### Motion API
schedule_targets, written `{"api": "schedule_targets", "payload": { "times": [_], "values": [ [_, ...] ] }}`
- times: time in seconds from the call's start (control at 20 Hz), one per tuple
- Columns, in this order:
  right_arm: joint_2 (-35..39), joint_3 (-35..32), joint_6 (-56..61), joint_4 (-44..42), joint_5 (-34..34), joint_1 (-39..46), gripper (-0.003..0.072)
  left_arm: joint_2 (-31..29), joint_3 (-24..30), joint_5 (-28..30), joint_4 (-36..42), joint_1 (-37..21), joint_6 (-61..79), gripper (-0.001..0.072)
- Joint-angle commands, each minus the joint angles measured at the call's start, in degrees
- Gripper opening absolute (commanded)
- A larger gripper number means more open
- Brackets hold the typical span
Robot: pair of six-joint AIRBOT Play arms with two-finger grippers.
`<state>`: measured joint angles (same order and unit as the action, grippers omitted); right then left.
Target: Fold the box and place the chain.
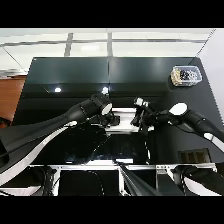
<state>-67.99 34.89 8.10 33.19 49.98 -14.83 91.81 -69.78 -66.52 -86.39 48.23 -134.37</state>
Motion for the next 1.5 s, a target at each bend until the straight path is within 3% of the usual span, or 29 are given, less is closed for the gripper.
{"api": "schedule_targets", "payload": {
  "times": [0.0, 0.05, 0.15, 0.25, 0.35, 0.5, 0.65, 0.8, 1.0, 1.05, 1.1, 1.15, 1.25, 1.3, 1.35, 1.45],
  "values": [
    [6.2, 4.4, 28.4, 18.2, 13.0, 9.4, 0.0016, 0.0, -0.1, -0.2, 0.0, 0.0, 0.0, 0.0026],
    [7.8, 5.1, 35.0, 22.4, 13.7, 14.6, 0.0016, 0.0, -0.1, -0.2, 0.0, 0.0, 0.0, 0.0026],
    [7.9, 4.4, 46.5, 22.0, 11.8, 27.3, 0.0016, 0.0, -0.1, -0.1, 0.0, 0.0, 0.0, 0.0026],
    [5.0, 1.4, 50.3, 11.8, 11.7, 37.5, 0.0016, 0.0, -0.1, -0.1, 0.0, 0.0, 0.0, 0.0026],
    [-0.1, -1.9, 50.2, 4.2, 15.2, 40.5, 0.0016, 0.0, -0.1, -0.2, 0.0, 0.0, 0.0, 0.0026],
    [-8.1, -2.9, 49.9, 3.4, 19.6, 33.4, 0.0017, 0.0, -0.1, -0.1, 0.1, 0.0, 0.0, 0.0026],
    [-11.3, -2.9, 48.9, 3.7, 15.1, 22.0, 0.0017, 0.0, -0.1, -0.1, 0.1, 0.0, 0.0, 0.0026],
    [-11.4, -1.6, 46.3, 1.7, 12.2, 16.6, 0.0016, 0.0, -0.1, -0.1, 0.1, 0.0, 0.0, 0.0026],
    [-11.4, 5.4, 40.5, 1.8, 24.8, 16.1, 0.0019, 0.0, -0.1, -0.1, 0.1, 0.0, 0.0, 0.0026],
    [-11.4, 7.0, 40.7, 1.7, 25.6, 16.1, 0.0145, 0.0, -0.1, 0.0, 0.1, 0.0, 0.0, 0.0026],
    [-11.4, 7.8, 41.2, 1.0, 26.3, 16.1, 0.0445, 0.0, -0.1, 0.0, 0.1, 0.0, 0.0, 0.0026],
    [-11.4, 8.5, 41.1, 0.1, 27.0, 16.1, 0.0579, 0.0, -0.1, 0.0, 0.1, 0.0, 0.0, 0.0026],
    [-11.4, 8.9, 41.1, -1.3, 28.4, 15.6, 0.0577, 0.0, -0.1, 0.0, 0.1, 0.0, 0.0, 0.0026],
    [-11.4, 8.9, 41.1, -1.4, 28.4, 14.6, 0.0507, 0.0, -0.1, 0.0, 0.1, 0.0, 0.0, 0.0026],
    [-11.4, 8.9, 41.1, -1.4, 28.1, 13.3, 0.0339, 0.0, -0.1, 0.0, 0.1, 0.0, 0.0, 0.0026],
    [-11.4, 8.9, 41.7, -1.4, 26.0, 10.7, 0.0325, 0.0, -0.1, 0.0, 0.1, 0.0, 0.0, 0.0026]
  ]
}}
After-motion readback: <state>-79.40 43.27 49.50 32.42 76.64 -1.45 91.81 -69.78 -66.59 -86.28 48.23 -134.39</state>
